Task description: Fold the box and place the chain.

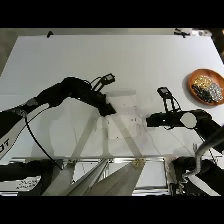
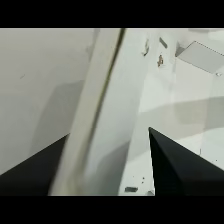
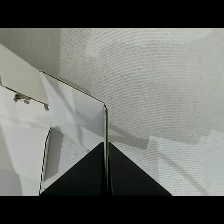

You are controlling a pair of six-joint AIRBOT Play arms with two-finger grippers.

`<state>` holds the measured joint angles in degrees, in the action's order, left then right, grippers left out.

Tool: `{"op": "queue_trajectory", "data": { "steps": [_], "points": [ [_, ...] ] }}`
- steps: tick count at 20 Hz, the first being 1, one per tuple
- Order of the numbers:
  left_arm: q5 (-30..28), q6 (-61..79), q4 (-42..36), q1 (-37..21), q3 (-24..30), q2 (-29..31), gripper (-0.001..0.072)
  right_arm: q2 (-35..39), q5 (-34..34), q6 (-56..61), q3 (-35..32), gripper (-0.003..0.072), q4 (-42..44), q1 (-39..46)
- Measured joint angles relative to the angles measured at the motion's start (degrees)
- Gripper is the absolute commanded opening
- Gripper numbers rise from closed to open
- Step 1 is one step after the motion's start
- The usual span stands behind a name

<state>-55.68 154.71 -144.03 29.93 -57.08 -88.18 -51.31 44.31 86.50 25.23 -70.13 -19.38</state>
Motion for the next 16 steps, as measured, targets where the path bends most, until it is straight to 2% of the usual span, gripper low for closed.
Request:
{"op": "queue_trajectory", "data": {
  "steps": [2,3,9,11,13,16],
  "points": [
    [0.9,1.8,-0.2,1.0,0.0,-0.4,0.0170,0.0,0.4,0.0,0.0,0.0002,0.0,0.0],
    [0.9,2.6,-0.2,1.4,0.0,-0.5,0.0014,0.0,0.8,0.1,0.0,0.0002,0.0,0.0],
    [2.1,5.2,0.7,1.9,0.0,-0.7,0.0008,0.2,2.5,0.1,0.0,0.0012,0.4,0.0],
    [2.1,5.5,1.7,1.9,0.0,0.0,0.0001,1.0,3.1,0.0,0.0,0.0123,1.1,0.0],
    [1.9,5.6,2.8,1.9,0.0,1.2,0.0001,3.0,3.6,0.0,0.0,0.0185,1.4,0.0],
    [0.5,6.2,4.5,1.9,0.0,4.0,-0.0002,8.2,5.1,0.0,0.0,0.0187,1.4,0.0]
  ]
}}
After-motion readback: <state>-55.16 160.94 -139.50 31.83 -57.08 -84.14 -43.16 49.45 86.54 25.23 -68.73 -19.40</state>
